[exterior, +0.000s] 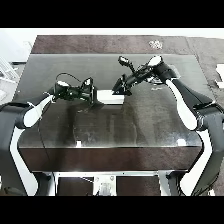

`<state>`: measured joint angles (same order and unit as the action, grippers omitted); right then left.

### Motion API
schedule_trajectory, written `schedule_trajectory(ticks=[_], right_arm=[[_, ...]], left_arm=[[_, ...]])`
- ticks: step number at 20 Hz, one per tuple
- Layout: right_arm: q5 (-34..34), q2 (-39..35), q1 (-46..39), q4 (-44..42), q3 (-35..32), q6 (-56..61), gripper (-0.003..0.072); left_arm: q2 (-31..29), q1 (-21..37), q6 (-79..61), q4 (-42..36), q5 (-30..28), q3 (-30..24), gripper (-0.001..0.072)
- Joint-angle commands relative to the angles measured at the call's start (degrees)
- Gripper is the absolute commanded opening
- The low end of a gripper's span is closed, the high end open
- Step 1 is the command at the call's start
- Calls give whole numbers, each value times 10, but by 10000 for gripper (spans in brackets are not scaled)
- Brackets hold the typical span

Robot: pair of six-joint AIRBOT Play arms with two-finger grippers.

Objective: Fold the box and place the chain.

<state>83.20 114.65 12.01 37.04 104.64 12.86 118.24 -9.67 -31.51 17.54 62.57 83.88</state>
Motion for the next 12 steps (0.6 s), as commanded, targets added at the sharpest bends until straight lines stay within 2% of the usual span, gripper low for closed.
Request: schedule_trajectory(ticks=[1,12], right_arm=[[-12,0,7,16,1,-4,300],[-33,0,7,15,1,-16,288]], left_arm=[[0,0,0,0,0,0,471],[0,0,0,0,0,0,471]])
